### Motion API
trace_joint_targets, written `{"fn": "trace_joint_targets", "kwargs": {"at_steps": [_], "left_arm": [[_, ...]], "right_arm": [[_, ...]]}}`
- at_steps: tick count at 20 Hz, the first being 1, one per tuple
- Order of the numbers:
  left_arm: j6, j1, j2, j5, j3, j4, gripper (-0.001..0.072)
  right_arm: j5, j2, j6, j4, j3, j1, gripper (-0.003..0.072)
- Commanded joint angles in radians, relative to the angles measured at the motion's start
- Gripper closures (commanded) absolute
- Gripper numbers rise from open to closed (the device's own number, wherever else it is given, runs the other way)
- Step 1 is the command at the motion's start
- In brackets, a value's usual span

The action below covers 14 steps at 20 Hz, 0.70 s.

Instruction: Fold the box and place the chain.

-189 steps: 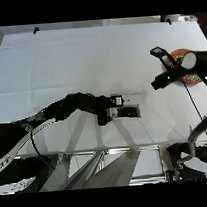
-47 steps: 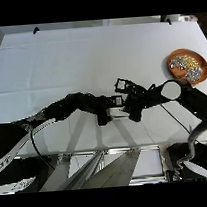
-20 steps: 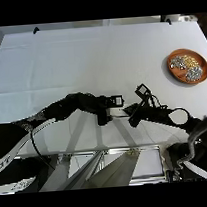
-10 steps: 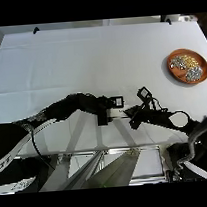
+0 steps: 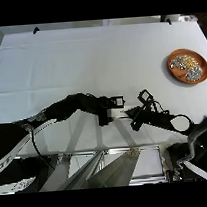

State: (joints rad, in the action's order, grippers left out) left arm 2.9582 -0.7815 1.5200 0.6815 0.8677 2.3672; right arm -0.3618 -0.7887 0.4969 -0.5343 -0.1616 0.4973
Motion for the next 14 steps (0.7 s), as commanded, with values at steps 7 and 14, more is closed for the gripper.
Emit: {"fn": "trace_joint_targets", "kwargs": {"at_steps": [7, 14], "left_arm": [[0.0, 0.001, 0.0, 0.003, 0.0, -0.005, 0.0637], [0.0, 0.001, 0.0, 0.002, 0.0, -0.005, 0.0637]], "right_arm": [[0.024, 0.23, -0.169, 0.132, -0.003, -0.001, 0.0677], [-0.045, 0.273, 0.206, -0.138, -0.028, -0.001, 0.0678]]}}
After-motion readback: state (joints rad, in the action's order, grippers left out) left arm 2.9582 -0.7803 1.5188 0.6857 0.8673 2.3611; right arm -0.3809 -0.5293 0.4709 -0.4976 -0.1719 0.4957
